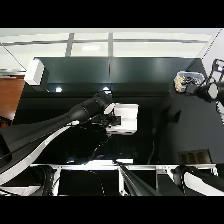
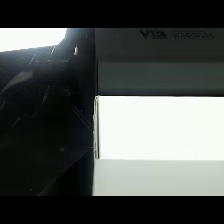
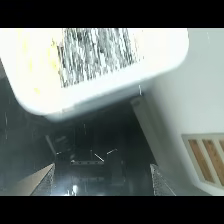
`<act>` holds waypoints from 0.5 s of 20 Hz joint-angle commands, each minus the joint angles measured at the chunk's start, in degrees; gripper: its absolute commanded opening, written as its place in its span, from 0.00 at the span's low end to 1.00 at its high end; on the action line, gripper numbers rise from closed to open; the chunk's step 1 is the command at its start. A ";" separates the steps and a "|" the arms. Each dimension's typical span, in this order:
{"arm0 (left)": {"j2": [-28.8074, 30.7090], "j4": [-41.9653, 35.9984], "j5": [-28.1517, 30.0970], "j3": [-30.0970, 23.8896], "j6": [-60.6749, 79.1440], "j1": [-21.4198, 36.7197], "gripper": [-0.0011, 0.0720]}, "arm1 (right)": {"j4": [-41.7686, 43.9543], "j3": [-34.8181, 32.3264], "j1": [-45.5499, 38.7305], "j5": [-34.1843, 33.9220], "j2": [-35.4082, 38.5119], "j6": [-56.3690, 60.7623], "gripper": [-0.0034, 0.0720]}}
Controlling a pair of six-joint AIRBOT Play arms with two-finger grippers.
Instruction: Fold the box and place the chain.
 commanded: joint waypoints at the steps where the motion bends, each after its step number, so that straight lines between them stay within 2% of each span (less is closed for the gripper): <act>1: -0.02 0.02 -0.11 0.02 0.02 0.04 0.05 | 1.81 14.10 -2.40 3.08 -12.15 -4.63 1.00; 3: -0.02 0.04 -0.09 0.02 0.02 0.04 0.05 | 2.45 23.19 -3.15 6.80 -18.64 -6.34 1.00; 4: -0.02 0.04 0.17 0.02 0.02 0.04 0.05 | 3.74 26.91 -3.72 8.02 -21.55 -7.04 0.94; 5: -0.02 0.04 0.24 0.02 0.02 0.04 0.05 | 5.81 29.64 -4.35 8.81 -23.89 -7.76 0.74; 6: -0.02 0.04 0.15 0.02 0.02 0.04 0.05 | 8.31 31.36 -5.03 8.63 -25.86 -8.79 0.68; 10: -0.02 0.04 -0.07 0.02 0.02 0.04 0.05 | 10.91 32.48 -6.84 7.91 -30.34 -9.57 0.68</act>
